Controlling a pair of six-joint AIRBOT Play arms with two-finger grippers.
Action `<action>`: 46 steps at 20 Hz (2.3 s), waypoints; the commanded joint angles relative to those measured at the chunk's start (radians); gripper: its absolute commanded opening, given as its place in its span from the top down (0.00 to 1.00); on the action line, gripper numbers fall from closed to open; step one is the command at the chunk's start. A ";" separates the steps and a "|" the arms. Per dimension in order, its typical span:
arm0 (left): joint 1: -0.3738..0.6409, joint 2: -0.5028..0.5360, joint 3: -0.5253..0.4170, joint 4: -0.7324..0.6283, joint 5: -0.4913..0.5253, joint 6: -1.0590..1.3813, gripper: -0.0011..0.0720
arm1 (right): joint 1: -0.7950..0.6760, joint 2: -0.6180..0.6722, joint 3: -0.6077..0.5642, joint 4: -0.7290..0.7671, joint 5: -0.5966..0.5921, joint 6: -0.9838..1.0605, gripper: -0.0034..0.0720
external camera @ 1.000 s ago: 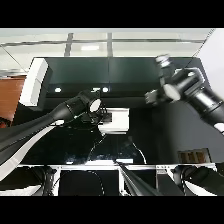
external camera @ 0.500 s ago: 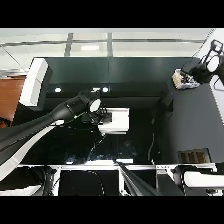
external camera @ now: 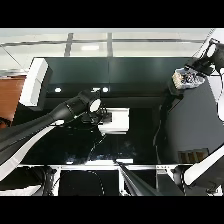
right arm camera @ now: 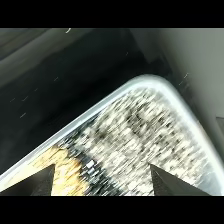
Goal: Fold the box and place the chain.
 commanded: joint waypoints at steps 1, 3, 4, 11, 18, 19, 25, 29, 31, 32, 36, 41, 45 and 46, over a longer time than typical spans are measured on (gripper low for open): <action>0.000 0.000 0.000 0.000 0.000 0.000 0.95 | -0.023 -0.042 0.043 -0.022 0.011 -0.010 0.02; 0.000 0.000 0.000 0.000 0.000 0.000 0.95 | -0.029 -0.042 0.043 -0.029 0.021 -0.031 0.02; 0.000 0.000 0.000 0.000 0.000 0.000 0.95 | -0.031 -0.045 0.043 -0.031 0.023 -0.042 0.02; 0.000 0.000 0.000 0.000 0.000 0.000 0.95 | -0.031 -0.089 0.043 -0.023 0.038 -0.048 0.22; 0.000 0.000 0.000 0.000 0.000 0.000 0.95 | -0.029 -0.018 0.075 -0.024 0.188 -0.088 0.94; 0.000 0.000 0.000 0.000 0.001 0.000 0.95 | -0.028 0.021 0.075 -0.023 0.195 -0.109 0.94; 0.000 0.000 0.000 0.000 0.005 0.000 0.95 | -0.011 0.285 0.074 0.062 0.319 -0.271 0.94; 0.000 0.000 0.000 0.000 0.004 0.000 0.95 | 0.063 0.444 0.074 0.064 0.423 -0.386 0.94; 0.000 0.000 0.000 0.000 0.004 0.000 0.95 | 0.086 0.519 0.073 0.160 0.427 -0.391 0.94; 0.000 0.000 0.000 0.000 0.004 0.000 0.95 | 0.097 0.554 0.072 0.222 0.449 -0.394 0.94; 0.000 0.000 0.000 0.000 0.005 0.000 0.95 | 0.166 0.716 0.000 0.318 0.485 -0.431 0.94; 0.000 0.000 0.000 0.000 0.004 0.000 0.95 | 0.225 0.850 -0.028 0.510 0.570 -0.467 0.94; 0.000 0.000 0.000 0.000 0.005 0.000 0.95 | 0.229 0.864 -0.028 0.681 0.639 -0.466 0.94; 0.000 0.000 0.000 0.000 0.005 0.000 0.95 | 0.229 0.864 -0.028 0.705 0.639 -0.464 0.94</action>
